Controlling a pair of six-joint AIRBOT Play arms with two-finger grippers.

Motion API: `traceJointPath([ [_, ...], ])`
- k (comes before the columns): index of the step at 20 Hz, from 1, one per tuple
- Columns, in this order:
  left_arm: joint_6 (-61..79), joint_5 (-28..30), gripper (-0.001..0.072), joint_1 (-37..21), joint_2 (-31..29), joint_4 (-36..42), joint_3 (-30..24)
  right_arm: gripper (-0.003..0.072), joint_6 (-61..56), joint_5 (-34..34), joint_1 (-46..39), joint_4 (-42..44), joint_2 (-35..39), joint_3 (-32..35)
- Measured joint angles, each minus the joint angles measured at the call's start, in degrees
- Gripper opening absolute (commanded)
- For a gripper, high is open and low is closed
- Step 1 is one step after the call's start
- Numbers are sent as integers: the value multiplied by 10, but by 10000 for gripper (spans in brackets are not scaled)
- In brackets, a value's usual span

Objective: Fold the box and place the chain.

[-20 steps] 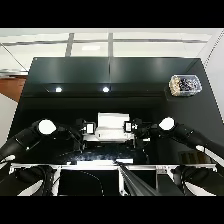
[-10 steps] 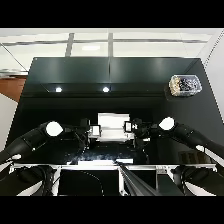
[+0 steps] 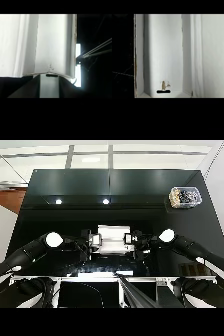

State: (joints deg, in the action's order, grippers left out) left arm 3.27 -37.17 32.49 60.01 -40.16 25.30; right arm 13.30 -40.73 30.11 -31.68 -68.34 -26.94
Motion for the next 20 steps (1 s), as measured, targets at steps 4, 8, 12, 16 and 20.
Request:
traceJointPath([
  [4,0,-3,220,0,3,39,0,432,0,0,0,0,0,0],
  [8,0,0,220,0,15,62,0,432,0,0,0,0,0,0],
  [12,0,-1,218,0,24,81,0,432,0,0,0,0,0,0],
  [16,11,-2,225,2,28,79,0,433,0,0,0,0,0,0],
  [20,15,-1,314,4,29,77,0,433,0,0,0,0,0,0],
])
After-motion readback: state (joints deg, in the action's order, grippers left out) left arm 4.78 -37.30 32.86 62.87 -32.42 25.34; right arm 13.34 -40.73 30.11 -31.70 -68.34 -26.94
